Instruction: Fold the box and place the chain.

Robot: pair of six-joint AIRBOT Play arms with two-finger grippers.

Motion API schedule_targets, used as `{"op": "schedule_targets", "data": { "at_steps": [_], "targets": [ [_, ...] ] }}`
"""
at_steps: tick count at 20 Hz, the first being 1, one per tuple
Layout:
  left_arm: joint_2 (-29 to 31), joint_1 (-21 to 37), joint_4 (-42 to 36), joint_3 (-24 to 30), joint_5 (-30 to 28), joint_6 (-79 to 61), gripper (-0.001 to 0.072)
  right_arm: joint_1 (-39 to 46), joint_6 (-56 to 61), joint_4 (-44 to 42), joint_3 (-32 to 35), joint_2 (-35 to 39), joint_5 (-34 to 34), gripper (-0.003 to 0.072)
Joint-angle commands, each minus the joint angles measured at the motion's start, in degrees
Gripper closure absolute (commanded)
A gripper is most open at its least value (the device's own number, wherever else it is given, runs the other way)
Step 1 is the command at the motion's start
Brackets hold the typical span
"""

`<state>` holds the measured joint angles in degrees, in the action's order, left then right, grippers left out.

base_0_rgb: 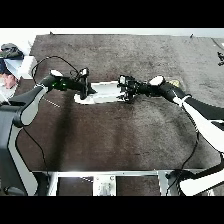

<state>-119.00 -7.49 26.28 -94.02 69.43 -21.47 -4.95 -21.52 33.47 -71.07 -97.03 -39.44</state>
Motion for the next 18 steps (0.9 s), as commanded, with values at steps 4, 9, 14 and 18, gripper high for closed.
{"op": "schedule_targets", "data": {
  "at_steps": [4,9,14,18],
  "targets": [
    [-0.04,0.04,0.02,0.02,0.07,0.02,0.0697,1.95,1.64,-0.09,-4.79,-2.89,-5.09,0.0094],
    [-0.04,0.04,0.02,0.02,0.17,0.02,0.0697,2.29,4.37,2.64,-10.84,-7.39,-13.79,0.0095],
    [-0.04,0.04,0.0,0.02,0.15,0.02,0.0697,2.82,5.97,2.84,-16.04,-11.28,-18.4,0.0094],
    [-0.04,0.04,0.0,0.02,0.15,0.02,0.0697,2.82,7.56,2.82,-19.02,-14.25,-22.23,0.0094]
  ]
}}
